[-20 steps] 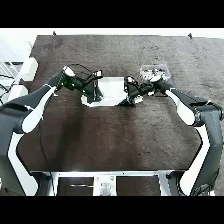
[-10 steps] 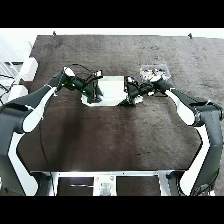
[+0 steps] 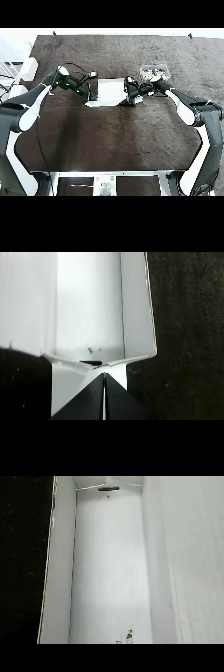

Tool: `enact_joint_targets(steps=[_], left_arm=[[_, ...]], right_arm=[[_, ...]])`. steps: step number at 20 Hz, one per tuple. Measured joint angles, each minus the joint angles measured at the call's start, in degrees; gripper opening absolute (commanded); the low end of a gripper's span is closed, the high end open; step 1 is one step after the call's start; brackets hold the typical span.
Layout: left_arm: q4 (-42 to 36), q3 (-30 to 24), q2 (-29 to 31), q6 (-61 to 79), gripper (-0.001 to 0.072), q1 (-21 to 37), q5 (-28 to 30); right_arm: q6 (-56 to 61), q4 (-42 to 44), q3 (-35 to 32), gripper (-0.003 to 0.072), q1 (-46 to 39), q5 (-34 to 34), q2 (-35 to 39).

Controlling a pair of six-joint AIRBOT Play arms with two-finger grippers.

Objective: Fold the box and place the chain.

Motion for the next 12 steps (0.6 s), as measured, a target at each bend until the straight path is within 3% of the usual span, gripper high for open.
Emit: enact_joint_targets(steps=[7, 12], left_arm=[[1.60, -0.83, 6.60, -12.15, 0.0011, 0.76, 0.00], [2.69, -10.32, 17.35, -29.24, 0.0011, 2.23, 6.93]], right_arm=[[0.00, 0.00, 0.00, 0.0588, 0.00, 0.00, 0.00], [0.00, 0.00, 0.00, 0.0589, 0.00, 0.00, 0.00]])
